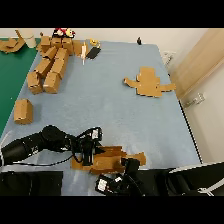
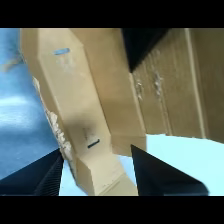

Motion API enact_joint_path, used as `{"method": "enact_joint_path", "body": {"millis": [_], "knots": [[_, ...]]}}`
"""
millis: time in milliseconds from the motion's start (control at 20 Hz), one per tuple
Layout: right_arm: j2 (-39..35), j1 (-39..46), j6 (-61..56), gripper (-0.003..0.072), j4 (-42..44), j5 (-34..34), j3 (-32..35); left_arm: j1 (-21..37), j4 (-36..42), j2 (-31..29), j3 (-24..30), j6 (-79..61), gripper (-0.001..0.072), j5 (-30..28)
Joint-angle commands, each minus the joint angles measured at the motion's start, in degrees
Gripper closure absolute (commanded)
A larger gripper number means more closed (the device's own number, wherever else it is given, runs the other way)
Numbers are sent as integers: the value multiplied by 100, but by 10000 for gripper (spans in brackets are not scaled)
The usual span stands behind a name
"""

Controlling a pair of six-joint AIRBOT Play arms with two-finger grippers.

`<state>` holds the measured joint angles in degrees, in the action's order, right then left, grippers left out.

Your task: Fold the box.

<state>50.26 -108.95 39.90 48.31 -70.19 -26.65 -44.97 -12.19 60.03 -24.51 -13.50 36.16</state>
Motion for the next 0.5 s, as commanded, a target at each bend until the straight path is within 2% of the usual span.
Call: {"method": "enact_joint_path", "body": {"millis": [0,200,450], "knots": [[-107,247,31,40,15,-26,-4,-4,0,-2,-2,0,697,0],[-671,341,85,40,151,68,221,-4,0,-2,-2,0,697,0],[-1904,455,175,40,-15,765,946,-4,0,-2,-2,0,697,-2]]}}
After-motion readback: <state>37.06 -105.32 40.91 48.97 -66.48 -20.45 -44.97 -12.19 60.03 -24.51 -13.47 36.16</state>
